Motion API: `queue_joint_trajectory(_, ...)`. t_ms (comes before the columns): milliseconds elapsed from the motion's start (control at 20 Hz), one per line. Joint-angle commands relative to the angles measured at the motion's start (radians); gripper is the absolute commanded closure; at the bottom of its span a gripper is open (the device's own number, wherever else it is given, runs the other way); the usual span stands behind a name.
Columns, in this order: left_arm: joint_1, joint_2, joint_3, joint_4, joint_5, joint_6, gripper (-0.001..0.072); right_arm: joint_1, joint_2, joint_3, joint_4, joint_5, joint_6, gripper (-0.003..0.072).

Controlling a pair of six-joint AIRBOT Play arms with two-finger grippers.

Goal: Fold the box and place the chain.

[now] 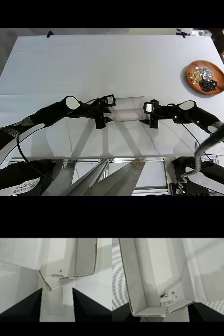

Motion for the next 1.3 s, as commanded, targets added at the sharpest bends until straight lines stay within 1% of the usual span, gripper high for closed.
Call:
queue_joint_trajectory(0, -0.018, -0.018, 0.000, -0.055, 0.034, 0.037, 0.0321, 0.000, 0.000, 0.000, 0.000, 0.000, 0.000, 0.0120)
queue_joint_trajectory(450, -0.048, -0.019, 0.000, -0.153, 0.067, 0.053, 0.0328, 0.000, 0.000, 0.000, 0.000, 0.000, 0.000, 0.0120)
queue_joint_trajectory(550, -0.048, -0.019, 0.000, -0.156, 0.072, 0.056, 0.0389, 0.000, 0.000, 0.000, 0.000, 0.000, 0.000, 0.0120)
queue_joint_trajectory(1000, -0.064, -0.038, 0.000, -0.186, 0.149, 0.076, 0.0392, 0.000, 0.000, 0.000, 0.000, 0.000, 0.000, 0.0120)
queue_joint_trajectory(1100, -0.081, -0.049, 0.000, -0.266, 0.151, 0.173, 0.0357, 0.000, 0.000, 0.000, 0.000, 0.000, 0.000, 0.0120)
queue_joint_trajectory(1250, -0.107, -0.063, 0.000, -0.403, 0.150, 0.358, 0.0356, 0.000, 0.000, 0.000, 0.000, 0.000, 0.000, 0.0120)
